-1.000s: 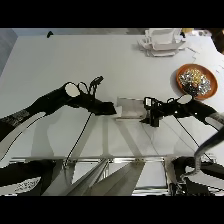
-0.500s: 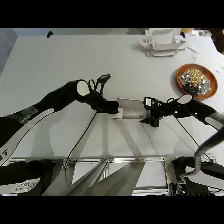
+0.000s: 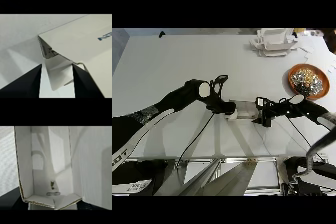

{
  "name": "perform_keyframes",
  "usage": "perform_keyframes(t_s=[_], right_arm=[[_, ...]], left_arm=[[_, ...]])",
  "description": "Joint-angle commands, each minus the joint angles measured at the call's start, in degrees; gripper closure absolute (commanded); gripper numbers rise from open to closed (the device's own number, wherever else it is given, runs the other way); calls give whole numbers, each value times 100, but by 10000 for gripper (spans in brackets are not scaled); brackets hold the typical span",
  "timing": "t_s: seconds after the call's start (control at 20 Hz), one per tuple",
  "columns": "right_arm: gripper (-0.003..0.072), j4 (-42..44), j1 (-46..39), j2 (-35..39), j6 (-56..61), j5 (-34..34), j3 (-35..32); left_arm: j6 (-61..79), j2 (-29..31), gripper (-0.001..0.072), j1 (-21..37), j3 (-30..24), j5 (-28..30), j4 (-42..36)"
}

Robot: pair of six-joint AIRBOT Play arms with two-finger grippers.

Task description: Fold the box and place the chain.

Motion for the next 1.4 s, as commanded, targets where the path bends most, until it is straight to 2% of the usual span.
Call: perform_keyframes(t_s=[0.0,0.15,0.25,0.8,1.1,1.35], right_arm=[[276,2,-2,4,4,2,4],[276,2,-2,4,4,2,4],[276,2,-2,4,2,2,4],[276,2,-2,4,4,0,4],[276,2,-2,4,4,2,4],[276,2,-2,4,2,2,4]], left_arm=[[-516,-22,293,-125,50,-120,358],[-640,-22,293,-116,291,-315,369],[-804,-24,293,-131,402,-203,367],[-1569,-212,296,-446,463,-214,476],[-2031,-680,295,-581,1276,-1043,1115],[-2328,-894,296,-721,1397,-1150,1405]])
